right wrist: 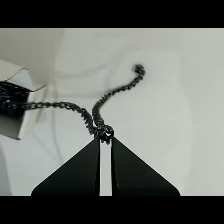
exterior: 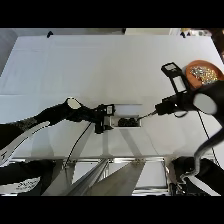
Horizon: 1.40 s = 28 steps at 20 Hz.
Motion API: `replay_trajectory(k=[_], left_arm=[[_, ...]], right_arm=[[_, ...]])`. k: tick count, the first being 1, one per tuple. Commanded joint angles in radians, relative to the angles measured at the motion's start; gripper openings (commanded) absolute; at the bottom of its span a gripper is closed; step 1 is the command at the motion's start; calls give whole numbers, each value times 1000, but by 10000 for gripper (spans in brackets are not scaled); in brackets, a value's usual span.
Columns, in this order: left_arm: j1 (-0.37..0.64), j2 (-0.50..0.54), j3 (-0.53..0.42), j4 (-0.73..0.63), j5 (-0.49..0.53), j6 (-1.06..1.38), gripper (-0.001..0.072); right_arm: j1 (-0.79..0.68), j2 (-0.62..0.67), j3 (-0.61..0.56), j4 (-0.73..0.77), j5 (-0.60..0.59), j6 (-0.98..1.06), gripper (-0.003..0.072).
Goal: Fold the box and place the chain.
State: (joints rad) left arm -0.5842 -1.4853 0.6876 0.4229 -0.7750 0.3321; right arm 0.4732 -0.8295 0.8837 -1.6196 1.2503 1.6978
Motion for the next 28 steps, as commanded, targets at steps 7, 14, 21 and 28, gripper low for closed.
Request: replay_trajectory(k=[7,14,21,28], left_arm=[[1,1,0,0,0,0,273],[1,1,0,0,0,0,273],[1,1,0,0,0,0,273],[1,1,0,0,0,0,273]], right_arm=[[55,148,1,423,-237,-30,25],[56,132,1,648,-305,-141,25],[56,79,0,711,-349,-212,25],[56,-39,-1,699,-267,-229,26]])
